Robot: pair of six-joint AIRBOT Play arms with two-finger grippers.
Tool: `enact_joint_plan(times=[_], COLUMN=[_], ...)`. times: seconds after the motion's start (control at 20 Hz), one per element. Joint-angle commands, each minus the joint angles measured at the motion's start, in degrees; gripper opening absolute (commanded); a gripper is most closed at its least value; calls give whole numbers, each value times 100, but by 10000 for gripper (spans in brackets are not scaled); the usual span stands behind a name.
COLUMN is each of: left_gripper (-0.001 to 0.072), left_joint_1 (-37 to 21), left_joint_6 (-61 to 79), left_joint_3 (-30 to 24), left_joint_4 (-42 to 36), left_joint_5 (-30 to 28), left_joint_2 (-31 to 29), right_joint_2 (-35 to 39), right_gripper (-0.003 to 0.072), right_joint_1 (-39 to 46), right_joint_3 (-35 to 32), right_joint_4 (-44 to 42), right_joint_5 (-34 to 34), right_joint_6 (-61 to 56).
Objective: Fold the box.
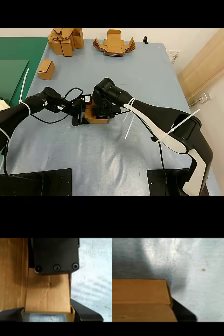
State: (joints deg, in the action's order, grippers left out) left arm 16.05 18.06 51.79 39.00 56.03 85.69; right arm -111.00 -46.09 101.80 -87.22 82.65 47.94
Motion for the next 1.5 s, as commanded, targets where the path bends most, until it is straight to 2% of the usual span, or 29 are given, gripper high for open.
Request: enact_joint_plan(times=[0.0,0.5,0.55,0.6,0.65,0.8,0.85,0.9,1.45], left_gripper=[355,355,355,355,355,355,355,355,355], left_joint_1=[2,0,0,0,0,0,2,0,2], left_joint_6=[2,0,0,2,0,2,2,2,0], left_joint_3=[2,2,2,2,2,2,2,2,2], left_joint_4=[-2,0,0,0,0,0,0,0,0], left_joint_5=[-9,-9,-9,-9,-9,-9,-11,-11,-7], left_joint_2=[2,0,2,2,2,2,2,2,0], right_joint_2=[-13,4,7,7,9,37,35,35,37], right_gripper=[6,7,28,137,183,172,124,6,8], right_joint_1=[-2,20,20,20,20,17,20,17,17], right_joint_3=[4,7,15,35,52,76,76,76,76], right_joint_4=[63,151,151,151,157,201,219,264,280], right_joint_5=[-33,-157,-153,-149,-136,-177,-188,-203,-378], right_joint_6=[2,-11,-11,-11,-11,-11,-13,-11,13])
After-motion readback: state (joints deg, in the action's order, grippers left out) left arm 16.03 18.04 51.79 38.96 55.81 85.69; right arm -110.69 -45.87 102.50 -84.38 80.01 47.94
